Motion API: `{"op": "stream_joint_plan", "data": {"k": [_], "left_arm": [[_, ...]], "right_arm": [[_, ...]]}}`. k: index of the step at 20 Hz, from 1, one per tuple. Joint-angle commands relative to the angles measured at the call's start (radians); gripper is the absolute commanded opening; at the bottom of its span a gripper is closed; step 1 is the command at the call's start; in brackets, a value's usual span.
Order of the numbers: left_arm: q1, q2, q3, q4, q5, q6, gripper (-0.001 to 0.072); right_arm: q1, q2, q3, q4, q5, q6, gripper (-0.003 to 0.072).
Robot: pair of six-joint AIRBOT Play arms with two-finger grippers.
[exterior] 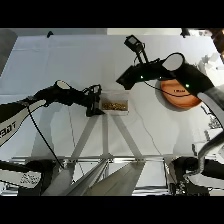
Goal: Fold the box and place the chain.
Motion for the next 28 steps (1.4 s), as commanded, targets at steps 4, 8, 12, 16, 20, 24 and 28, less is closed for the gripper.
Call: {"op": "stream_joint_plan", "data": {"k": [4,8,12,16,20,24,28], "left_arm": [[0.0,0.0,0.0,0.0,0.0,0.0,0.026],[0.0,0.0,0.0,0.0,0.0,0.0,0.026],[0.0,0.0,0.0,0.0,0.0,0.0,0.026],[0.0,0.0,0.0,0.0,0.0,0.0,0.026],[0.0,0.0,0.0,0.0,0.0,0.0,0.026],[0.0,0.0,0.0,0.0,0.0,0.0,0.026],[0.0,0.0,0.0,0.0,0.0,0.0,0.026]], "right_arm": [[-0.027,-0.164,0.012,0.092,0.259,0.029,0.0316],[-0.025,-0.165,0.012,0.109,0.314,-0.041,0.0339],[0.011,-0.154,0.012,0.1,0.308,-0.141,0.0339],[0.063,-0.091,-0.007,-0.015,0.215,-0.214,0.034],[0.113,-0.021,-0.079,-0.138,0.048,-0.228,0.0338],[0.161,0.009,-0.161,-0.222,-0.082,-0.227,0.0291],[0.203,0.011,-0.177,-0.274,-0.1,-0.227,0.0243]]}}
